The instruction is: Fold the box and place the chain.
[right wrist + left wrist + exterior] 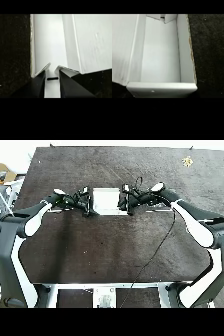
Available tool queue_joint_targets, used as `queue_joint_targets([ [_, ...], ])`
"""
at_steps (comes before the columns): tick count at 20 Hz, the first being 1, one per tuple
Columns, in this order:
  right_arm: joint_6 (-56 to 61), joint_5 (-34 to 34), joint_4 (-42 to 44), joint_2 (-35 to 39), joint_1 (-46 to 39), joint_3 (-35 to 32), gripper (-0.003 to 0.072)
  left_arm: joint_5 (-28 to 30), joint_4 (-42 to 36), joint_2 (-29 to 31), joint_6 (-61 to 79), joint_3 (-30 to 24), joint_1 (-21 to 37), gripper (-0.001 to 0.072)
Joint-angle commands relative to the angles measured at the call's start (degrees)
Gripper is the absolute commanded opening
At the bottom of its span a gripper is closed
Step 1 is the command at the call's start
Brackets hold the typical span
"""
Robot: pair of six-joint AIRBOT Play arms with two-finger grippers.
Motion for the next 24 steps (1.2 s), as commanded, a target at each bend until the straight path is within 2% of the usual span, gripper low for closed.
queue_joint_targets([
  [1, -1.40, -1.68, 2.10, -0.42, 1.20, 0.04, 0.0207, 0.02, -0.07, 0.04, 0.00, 0.02, -0.04, 0.0164],
  [12, -0.92, -3.85, -1.33, -0.96, 2.10, 0.04, 0.0211, 0.00, -0.07, 0.04, 0.00, 0.02, -0.04, 0.0164],
  [14, -0.94, -3.85, -1.36, -0.96, 2.10, 0.04, 0.0287, 0.00, -0.07, 0.04, 0.00, 0.02, -0.04, 0.0164],
  [17, -1.42, -3.80, -0.50, -0.96, 2.23, 0.04, 0.0291, 0.00, -0.07, 0.04, 0.00, 0.02, -0.04, 0.0164],
  [18, -2.14, -3.58, -0.04, -0.96, 2.34, 0.04, 0.0357, 0.00, -0.07, 0.04, 0.00, 0.02, -0.04, 0.0164],
  [23, -2.89, -1.27, 0.76, -1.07, 2.75, 0.04, 0.0358, 0.00, -0.07, 0.04, 0.00, 0.02, -0.04, 0.0164],
  [24, -2.84, -1.42, 0.74, -1.07, 2.75, 0.04, 0.0409, 0.00, -0.07, 0.04, 0.00, 0.02, -0.04, 0.0164],
])
